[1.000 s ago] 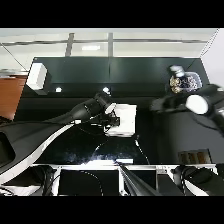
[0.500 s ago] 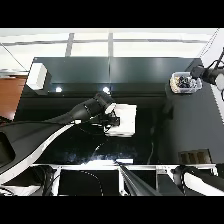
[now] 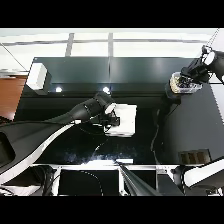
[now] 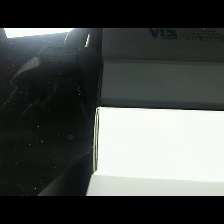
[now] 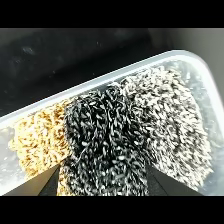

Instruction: Fold the box and place the chain.

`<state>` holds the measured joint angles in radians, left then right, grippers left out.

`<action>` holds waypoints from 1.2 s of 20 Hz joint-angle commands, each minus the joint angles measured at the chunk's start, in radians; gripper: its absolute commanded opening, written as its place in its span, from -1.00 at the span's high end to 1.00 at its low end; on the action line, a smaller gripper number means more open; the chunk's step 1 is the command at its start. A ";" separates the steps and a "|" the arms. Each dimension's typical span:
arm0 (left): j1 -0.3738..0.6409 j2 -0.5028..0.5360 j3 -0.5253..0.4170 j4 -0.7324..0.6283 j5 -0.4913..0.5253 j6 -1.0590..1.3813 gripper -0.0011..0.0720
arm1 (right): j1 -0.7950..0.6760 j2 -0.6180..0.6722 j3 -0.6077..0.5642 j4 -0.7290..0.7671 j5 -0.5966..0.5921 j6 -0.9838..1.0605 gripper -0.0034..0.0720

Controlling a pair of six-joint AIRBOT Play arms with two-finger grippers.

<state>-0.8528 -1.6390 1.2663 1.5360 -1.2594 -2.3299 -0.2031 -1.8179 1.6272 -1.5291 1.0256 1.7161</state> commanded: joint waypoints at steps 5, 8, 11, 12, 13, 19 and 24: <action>0.001 0.000 0.001 -0.001 0.002 -0.001 0.90 | -0.003 -0.084 0.048 0.029 0.062 -0.024 -0.16; 0.001 0.000 0.001 0.000 0.002 -0.001 0.90 | -0.004 -0.083 0.057 0.029 0.076 -0.024 0.73; 0.001 0.000 0.001 0.000 0.002 0.000 0.90 | -0.004 -0.038 0.074 0.029 0.105 -0.072 0.87; 0.001 0.000 0.001 0.000 0.002 0.000 0.90 | -0.005 -0.004 0.074 0.029 0.117 -0.101 0.87; 0.001 0.000 0.001 0.000 0.002 0.000 0.90 | -0.006 0.032 0.074 0.029 0.132 -0.127 0.87; 0.000 0.000 0.001 0.000 0.002 -0.001 0.90 | -0.009 0.319 0.074 0.065 0.121 -0.242 0.88; 0.000 0.000 0.001 0.000 0.003 0.000 0.90 | -0.008 0.529 0.069 0.303 0.237 -0.346 0.88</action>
<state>-0.8528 -1.6390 1.2663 1.5356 -1.2572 -2.3306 -0.2115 -1.4006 1.7008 -1.3842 1.1873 1.4471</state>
